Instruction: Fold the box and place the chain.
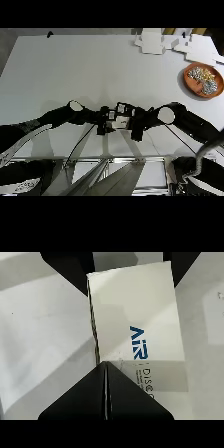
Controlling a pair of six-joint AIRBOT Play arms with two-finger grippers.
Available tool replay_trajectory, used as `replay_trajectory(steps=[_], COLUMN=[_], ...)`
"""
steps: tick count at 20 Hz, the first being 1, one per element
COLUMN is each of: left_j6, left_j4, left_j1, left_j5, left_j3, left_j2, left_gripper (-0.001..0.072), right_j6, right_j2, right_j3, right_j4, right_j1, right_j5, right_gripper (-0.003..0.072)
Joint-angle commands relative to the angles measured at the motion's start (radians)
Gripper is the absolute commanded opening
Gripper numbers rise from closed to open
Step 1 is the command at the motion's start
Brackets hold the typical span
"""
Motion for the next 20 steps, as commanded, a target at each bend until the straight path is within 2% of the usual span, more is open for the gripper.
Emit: replay_trajectory(steps=[1,4,11,14,17,20], left_j6=[0.0,0.0,0.0,0.0,0.0,0.0], left_j4=[0.0,0.0,0.0,0.0,0.0,0.0], left_j1=[0.0,0.0,0.0,0.0,0.0,0.0], left_j5=[0.0,0.0,0.0,0.0,0.0,0.0], left_j3=[0.0,0.0,0.0,0.0,0.0,0.0], left_j2=[0.0,0.0,0.0,0.0,0.0,0.0], left_gripper=[0.0273,0.0273,0.0273,0.0273,0.0273,0.0273], right_j6=[0.018,0.029,0.055,0.177,0.395,0.739], right_j2=[-0.01,-0.01,-0.006,0.088,0.248,0.284], right_j3=[-0.016,-0.015,-0.014,0.016,0.029,0.018], right_j4=[-0.003,-0.003,-0.006,-0.048,-0.233,-0.578], right_j1=[0.001,0.001,-0.004,-0.048,-0.148,-0.315], right_j5=[-0.011,-0.05,-0.057,-0.025,0.03,0.202], right_gripper=[0.002,0.002,0.002,0.002,0.0019,0.0019])
